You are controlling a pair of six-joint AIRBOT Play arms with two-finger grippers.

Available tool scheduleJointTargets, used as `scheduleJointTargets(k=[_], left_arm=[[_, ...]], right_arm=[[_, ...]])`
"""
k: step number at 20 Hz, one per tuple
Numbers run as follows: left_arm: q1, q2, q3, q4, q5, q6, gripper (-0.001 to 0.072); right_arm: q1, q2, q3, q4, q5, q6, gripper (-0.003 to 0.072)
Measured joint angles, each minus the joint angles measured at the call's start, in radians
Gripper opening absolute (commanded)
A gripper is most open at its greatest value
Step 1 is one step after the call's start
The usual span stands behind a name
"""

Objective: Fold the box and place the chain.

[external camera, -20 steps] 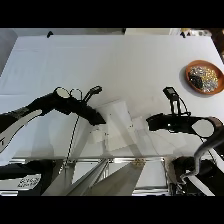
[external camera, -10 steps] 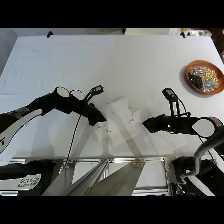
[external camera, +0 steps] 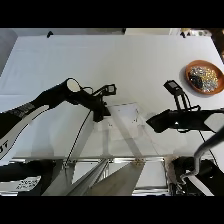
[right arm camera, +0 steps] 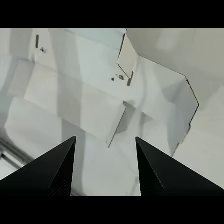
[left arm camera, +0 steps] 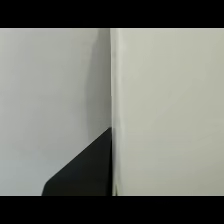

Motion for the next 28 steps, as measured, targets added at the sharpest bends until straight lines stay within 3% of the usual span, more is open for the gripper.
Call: scheduleJointTargets(k=[8, 28], left_arm=[[-0.069, 0.0, 0.016, 0.04, 0.098, 0.056, 0.0006], [-0.079, -0.048, 0.018, 0.043, 0.102, 0.051, 0.0008]], right_arm=[[0.0, 0.058, 0.034, -0.123, 0.04, 0.0, 0.0414], [0.0, 0.063, 0.036, -0.143, 0.0, 0.0, 0.0412]])
